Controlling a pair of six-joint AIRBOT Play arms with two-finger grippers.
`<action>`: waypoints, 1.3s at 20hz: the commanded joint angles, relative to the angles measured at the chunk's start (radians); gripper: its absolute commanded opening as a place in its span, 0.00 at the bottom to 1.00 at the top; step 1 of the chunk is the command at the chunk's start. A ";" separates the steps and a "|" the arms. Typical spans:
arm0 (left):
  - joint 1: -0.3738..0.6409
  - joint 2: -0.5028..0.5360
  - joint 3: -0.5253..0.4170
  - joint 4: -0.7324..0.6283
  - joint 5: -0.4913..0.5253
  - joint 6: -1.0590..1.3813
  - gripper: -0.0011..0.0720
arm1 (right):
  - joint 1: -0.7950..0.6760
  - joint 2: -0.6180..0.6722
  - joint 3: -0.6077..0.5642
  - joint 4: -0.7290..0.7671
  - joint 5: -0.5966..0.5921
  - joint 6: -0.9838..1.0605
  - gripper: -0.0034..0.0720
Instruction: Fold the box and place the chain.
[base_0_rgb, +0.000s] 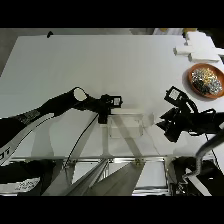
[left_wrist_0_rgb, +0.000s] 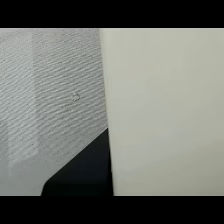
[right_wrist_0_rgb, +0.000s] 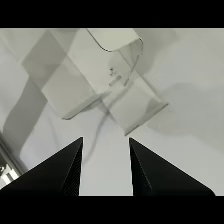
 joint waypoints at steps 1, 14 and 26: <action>-0.001 0.000 0.000 0.000 0.000 0.000 0.03 | 0.039 -0.008 -0.002 0.026 -0.022 -0.077 0.46; -0.001 0.000 0.000 -0.006 0.000 0.000 0.03 | 0.287 -0.222 -0.172 -0.034 -0.345 -0.388 0.77; -0.001 0.000 0.000 -0.006 0.000 0.000 0.03 | 0.463 -0.205 -0.348 -0.152 -0.691 -0.386 0.92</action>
